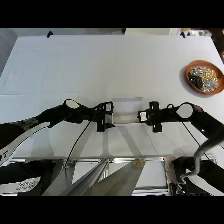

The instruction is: Fold the box and place the chain.

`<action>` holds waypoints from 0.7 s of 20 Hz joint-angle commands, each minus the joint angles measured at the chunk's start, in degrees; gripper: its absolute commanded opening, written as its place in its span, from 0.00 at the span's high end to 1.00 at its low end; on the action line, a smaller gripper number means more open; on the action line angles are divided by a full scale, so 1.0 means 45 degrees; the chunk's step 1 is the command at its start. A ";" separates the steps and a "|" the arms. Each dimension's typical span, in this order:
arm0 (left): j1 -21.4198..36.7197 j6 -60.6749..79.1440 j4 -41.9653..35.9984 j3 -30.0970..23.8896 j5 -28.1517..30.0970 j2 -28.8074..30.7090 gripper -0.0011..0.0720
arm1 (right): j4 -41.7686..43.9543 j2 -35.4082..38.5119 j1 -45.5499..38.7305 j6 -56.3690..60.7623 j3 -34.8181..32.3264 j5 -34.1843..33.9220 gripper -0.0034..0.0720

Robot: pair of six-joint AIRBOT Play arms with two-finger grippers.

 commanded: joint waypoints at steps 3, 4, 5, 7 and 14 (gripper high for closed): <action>0.0005 0.0005 0.0005 0.0010 0.0000 0.0005 0.70 | 0.0117 -0.0457 0.0631 -0.0005 0.0092 -0.0233 0.68; 0.0005 0.0000 0.0005 0.0010 0.0000 0.0005 0.70 | 0.0117 -0.0544 0.0918 0.0000 0.0092 -0.0423 0.71; 0.0005 0.0000 0.0005 0.0010 0.0005 0.0005 0.70 | 0.0117 -0.0617 0.1103 -0.0005 0.0092 -0.0588 0.72; 0.0005 0.0000 0.0005 0.0010 0.0005 0.0005 0.70 | 0.0121 -0.0651 0.1239 0.0000 0.0097 -0.1064 0.72; 0.0005 0.0005 0.0005 0.0010 0.0000 0.0005 0.70 | -0.0466 -0.0651 0.1234 -0.0010 0.0121 -0.1962 0.72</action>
